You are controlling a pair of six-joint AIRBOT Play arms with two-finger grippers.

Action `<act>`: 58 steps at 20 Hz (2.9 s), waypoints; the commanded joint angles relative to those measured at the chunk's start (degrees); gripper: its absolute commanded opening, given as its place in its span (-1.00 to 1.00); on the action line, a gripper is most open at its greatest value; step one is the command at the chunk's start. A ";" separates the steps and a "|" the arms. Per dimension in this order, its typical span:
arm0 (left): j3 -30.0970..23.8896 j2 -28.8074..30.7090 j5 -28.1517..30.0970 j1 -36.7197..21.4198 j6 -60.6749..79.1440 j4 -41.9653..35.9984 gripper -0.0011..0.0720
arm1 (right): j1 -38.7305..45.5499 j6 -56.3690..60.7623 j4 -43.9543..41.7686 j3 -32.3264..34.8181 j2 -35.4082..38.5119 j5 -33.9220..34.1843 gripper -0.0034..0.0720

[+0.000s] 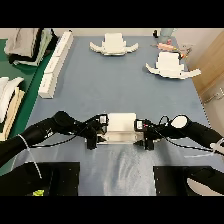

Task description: Fold the box.

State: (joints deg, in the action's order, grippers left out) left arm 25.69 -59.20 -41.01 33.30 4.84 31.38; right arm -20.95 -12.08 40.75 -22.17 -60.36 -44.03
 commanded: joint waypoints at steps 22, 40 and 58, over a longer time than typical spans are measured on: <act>-0.04 -2.54 4.46 3.87 9.03 -12.04 0.97 | 0.02 0.04 -0.02 -0.02 0.07 0.00 0.24; 0.70 33.77 -15.58 -0.11 -103.71 51.87 -0.93 | 0.02 0.04 -0.02 -0.02 0.04 0.00 0.24; -3.58 5.05 -0.79 -2.21 -77.46 1.44 -0.93 | 0.02 0.04 -0.02 -0.02 0.07 0.00 0.24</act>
State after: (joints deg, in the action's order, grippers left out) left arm 21.89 -52.66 -46.09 27.09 -74.50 39.18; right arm -20.95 -12.05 40.73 -22.17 -60.34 -44.03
